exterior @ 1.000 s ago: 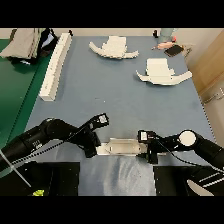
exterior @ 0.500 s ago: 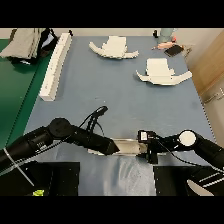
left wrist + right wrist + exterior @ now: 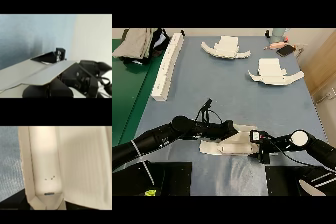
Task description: Fold the box.
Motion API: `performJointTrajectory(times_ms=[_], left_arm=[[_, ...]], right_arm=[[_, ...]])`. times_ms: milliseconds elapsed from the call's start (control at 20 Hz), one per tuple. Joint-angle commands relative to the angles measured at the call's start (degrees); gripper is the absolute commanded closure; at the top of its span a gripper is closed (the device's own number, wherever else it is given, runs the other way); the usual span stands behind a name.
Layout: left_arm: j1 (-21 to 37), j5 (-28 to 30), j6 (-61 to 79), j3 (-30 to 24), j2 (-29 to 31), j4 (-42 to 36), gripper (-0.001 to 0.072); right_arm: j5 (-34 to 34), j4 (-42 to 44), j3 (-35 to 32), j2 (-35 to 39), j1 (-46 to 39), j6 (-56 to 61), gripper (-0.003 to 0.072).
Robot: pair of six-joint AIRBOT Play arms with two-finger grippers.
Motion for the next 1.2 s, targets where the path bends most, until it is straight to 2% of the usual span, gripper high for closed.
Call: performJointTrajectory(times_ms=[0, 300, 550, 800, 950, 1050, 1150], left_arm=[[1.5, 1.4, -2.3, -0.4, -2.3, -0.9, 0.0692], [4.5, -4.5, -2.5, -0.7, -9.7, 0.2, 0.0693], [8.8, -5.3, -2.5, -0.7, -10.0, 3.7, 0.0692], [9.4, -7.1, -0.2, -0.5, -10.0, 4.2, 0.0692], [10.4, -7.7, 6.8, 0.3, -7.3, 4.3, 0.0692], [12.5, -9.5, 11.8, 0.4, -2.4, 5.2, 0.0692], [14.3, -11.9, 12.0, 0.4, 4.3, 13.3, 0.0693]], right_arm=[[0.0, 0.0, 0.0, 0.1, 0.0, 0.0, 0.0178], [0.0, 0.0, 0.0, 0.1, 0.0, 0.0, 0.0178], [0.0, 0.0, 0.0, 0.1, 0.0, 0.0, 0.0178], [0.0, 0.0, 0.0, 0.1, 0.0, 0.0, 0.0177], [0.0, 0.0, 0.0, 0.0, 0.0, 0.0, 0.0178], [0.0, 0.0, 0.0, 0.0, 0.0, 0.0, 0.0178], [0.0, 0.0, 0.0, 0.1, 0.0, 0.0, 0.0178]])
